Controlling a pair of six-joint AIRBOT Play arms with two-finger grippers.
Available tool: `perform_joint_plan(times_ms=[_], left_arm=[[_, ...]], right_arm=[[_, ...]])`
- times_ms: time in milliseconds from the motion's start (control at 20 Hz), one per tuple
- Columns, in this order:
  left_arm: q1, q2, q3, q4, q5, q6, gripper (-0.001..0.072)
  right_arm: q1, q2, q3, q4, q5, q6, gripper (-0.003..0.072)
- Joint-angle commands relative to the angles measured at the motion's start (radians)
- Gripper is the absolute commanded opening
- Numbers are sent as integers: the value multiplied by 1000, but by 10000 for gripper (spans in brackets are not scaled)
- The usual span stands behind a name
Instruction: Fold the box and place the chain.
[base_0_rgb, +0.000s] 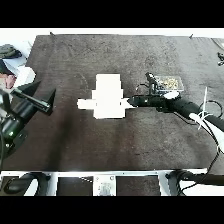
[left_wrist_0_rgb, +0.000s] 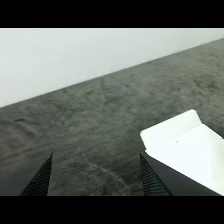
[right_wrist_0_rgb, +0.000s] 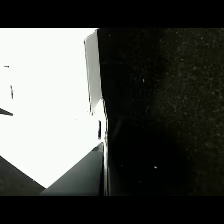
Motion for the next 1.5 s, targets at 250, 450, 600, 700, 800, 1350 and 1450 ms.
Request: perform_joint_plan(times_ms=[250,450,600,700,800,1350,1450], left_arm=[[-9,-472,335,344,-182,-367,587],[-86,-694,579,607,-188,-611,587],[-106,-871,782,842,-285,-887,587],[-106,-990,919,880,-399,-974,587],[-117,-1105,1061,896,-492,-1055,587],[-172,-1482,1505,1038,-719,-1336,586],[-172,-1509,1508,1011,-771,-1339,585]], right_arm=[[52,-16,-3,56,-120,-64,-20],[56,-16,-3,56,-115,-69,-19],[56,-16,-3,56,-115,-84,-19],[56,-16,-3,56,-116,-94,-19],[56,-16,-3,56,-116,-107,-19],[56,-16,-3,40,-126,-116,-19],[56,-16,-3,40,-135,-118,-19]])
